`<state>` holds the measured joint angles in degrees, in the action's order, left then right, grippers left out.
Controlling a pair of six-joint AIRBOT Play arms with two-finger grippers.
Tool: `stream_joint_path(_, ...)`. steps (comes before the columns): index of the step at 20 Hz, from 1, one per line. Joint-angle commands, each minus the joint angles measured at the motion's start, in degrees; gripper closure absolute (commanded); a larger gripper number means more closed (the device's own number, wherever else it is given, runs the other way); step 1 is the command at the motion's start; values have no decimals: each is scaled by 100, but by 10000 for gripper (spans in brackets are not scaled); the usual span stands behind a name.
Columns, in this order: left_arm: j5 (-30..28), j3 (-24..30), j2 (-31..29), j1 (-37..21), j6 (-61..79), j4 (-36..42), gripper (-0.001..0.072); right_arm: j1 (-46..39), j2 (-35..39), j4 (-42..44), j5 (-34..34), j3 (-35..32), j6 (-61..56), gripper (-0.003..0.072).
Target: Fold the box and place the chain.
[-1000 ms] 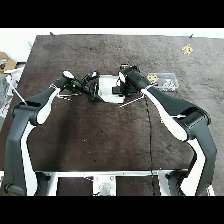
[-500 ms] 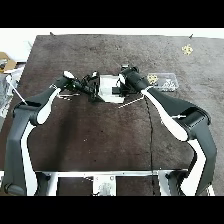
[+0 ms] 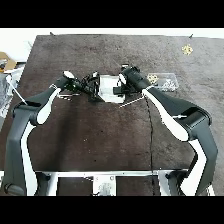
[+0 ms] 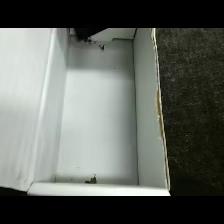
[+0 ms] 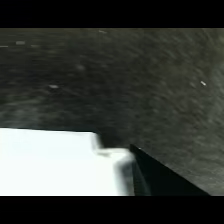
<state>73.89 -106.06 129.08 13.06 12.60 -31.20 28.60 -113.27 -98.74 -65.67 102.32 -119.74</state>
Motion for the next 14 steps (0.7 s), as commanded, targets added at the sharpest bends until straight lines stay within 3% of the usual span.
stream_joint_path(1, 9, 0, 4, -7, -13, -4, 321, 2, 164, 66, -74, 4, 356, 301)
stream_joint_path(9, 9, 0, 4, -7, -13, -4, 321, -149, 463, 275, -413, 7, 1290, 302)
stream_joint_path(14, 9, 0, 4, -7, -11, -4, 321, -761, 1261, 177, -376, 385, 3027, 303)
